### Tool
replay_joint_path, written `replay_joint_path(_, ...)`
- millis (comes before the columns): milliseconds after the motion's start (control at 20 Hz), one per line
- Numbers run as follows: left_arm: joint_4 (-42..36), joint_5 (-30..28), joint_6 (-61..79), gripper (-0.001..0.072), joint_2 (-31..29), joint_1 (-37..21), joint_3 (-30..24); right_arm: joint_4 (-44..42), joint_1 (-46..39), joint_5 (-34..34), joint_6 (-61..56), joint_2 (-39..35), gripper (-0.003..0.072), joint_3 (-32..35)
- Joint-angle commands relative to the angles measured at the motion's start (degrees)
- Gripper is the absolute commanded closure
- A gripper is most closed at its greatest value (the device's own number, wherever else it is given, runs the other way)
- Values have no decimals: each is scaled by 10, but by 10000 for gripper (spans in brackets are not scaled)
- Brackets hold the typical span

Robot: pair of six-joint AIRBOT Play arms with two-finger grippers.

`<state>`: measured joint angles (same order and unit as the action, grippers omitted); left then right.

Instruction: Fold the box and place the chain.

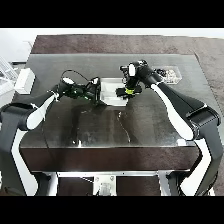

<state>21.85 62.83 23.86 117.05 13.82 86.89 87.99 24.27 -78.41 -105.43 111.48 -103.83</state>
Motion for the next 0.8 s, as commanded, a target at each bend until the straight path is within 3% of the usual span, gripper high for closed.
replay_joint_path(0,0,0,2,238,0,0,0,3,1,-5,-7,0,616,0)
replay_joint_path(200,0,0,2,238,0,0,0,15,1,-12,-9,0,616,0)
replay_joint_path(250,0,0,2,238,0,0,0,16,1,-12,-9,0,590,0)
replay_joint_path(300,0,0,2,238,0,0,0,16,1,-12,-9,0,498,-1)
replay_joint_path(400,0,0,2,238,0,0,0,16,1,-12,-10,0,460,-4)
replay_joint_path(450,0,0,2,238,0,0,0,16,1,-12,-14,0,383,-7)
replay_joint_path(750,0,0,2,238,0,0,0,16,1,-12,-13,-2,300,-48)
